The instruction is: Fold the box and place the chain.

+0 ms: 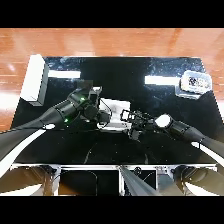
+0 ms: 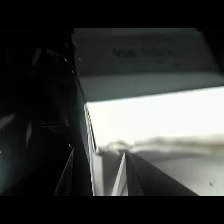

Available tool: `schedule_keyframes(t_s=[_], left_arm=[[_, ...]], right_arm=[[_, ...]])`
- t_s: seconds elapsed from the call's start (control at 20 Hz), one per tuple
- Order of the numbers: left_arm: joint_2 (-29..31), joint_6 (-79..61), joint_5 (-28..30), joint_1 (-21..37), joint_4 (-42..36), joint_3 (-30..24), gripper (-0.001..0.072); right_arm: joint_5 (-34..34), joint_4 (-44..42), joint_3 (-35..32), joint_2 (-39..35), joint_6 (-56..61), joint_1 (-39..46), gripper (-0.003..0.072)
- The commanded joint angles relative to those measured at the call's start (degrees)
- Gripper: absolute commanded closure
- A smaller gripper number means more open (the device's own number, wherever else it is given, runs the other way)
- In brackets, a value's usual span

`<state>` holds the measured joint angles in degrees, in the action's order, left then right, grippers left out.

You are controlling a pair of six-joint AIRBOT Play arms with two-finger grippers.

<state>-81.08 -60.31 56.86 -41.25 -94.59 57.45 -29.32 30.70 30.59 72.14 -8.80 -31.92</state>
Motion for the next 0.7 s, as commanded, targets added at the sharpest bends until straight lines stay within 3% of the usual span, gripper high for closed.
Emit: schedule_keyframes(t_s=[0.0, 0.65], left_arm=[[-1.2, 3.9, -0.1, -0.7, 2.3, 0.5, 0.0283], [-4.0, 4.0, 1.3, -0.8, 1.5, 1.8, 0.0284]], right_arm=[[0.0, 0.0, 0.0, 0.0, 0.0, 0.0, 0.0197], [0.0, 0.0, 0.0, 0.0, 0.0, 0.0, 0.0197]])
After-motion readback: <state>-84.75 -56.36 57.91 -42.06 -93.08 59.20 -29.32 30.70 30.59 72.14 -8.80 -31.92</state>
